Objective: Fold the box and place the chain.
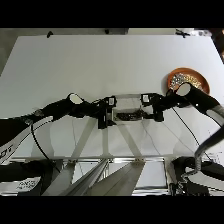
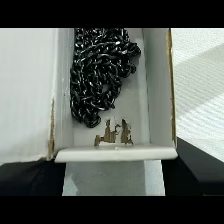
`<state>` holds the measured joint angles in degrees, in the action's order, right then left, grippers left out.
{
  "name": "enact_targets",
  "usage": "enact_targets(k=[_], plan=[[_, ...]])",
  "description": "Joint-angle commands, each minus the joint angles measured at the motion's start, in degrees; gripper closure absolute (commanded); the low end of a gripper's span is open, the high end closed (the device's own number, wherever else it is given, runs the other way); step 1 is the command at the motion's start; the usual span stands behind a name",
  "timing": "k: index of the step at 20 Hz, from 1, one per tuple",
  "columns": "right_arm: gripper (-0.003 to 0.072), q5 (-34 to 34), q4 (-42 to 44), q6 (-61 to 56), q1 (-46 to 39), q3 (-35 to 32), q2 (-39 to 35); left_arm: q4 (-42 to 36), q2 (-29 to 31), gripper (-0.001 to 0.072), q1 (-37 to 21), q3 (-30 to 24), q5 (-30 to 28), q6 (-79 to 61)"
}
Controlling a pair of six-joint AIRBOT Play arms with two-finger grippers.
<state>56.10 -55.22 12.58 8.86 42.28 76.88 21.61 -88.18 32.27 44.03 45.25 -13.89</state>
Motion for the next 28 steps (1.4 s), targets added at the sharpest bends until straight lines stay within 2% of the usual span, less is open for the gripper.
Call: enact_targets(k=[1,5,10,11,18,24,28], plan=[[0.0120,-0.94,1.88,2.86,2.14,-0.02,2.64,0.00,0.04,0.0343,-0.04,-0.02,-0.02,0.00],[0.0315,-0.63,1.57,-0.11,2.80,-0.02,2.80,0.00,0.04,0.0343,-0.04,-0.02,-0.02,0.00],[0.0658,1.64,-0.17,-3.78,2.80,-0.02,2.75,0.00,0.04,0.0343,-0.04,-0.02,-0.02,-0.02],[0.0679,2.36,-1.14,-4.87,2.80,-0.02,2.73,0.00,0.04,0.0343,-0.04,-0.02,-0.02,-0.02],[0.0679,1.11,-10.73,-19.34,2.80,-0.02,-1.40,0.00,0.04,0.0343,-0.04,-0.02,-0.02,0.00],[0.0680,0.07,-9.94,-27.85,2.80,0.00,-10.91,0.00,0.04,0.0343,-0.04,-0.02,-0.02,-0.02],[0.0680,0.11,-2.58,-30.82,2.86,0.00,-16.81,0.00,0.04,0.0343,-0.04,-0.02,-0.02,-0.02]])
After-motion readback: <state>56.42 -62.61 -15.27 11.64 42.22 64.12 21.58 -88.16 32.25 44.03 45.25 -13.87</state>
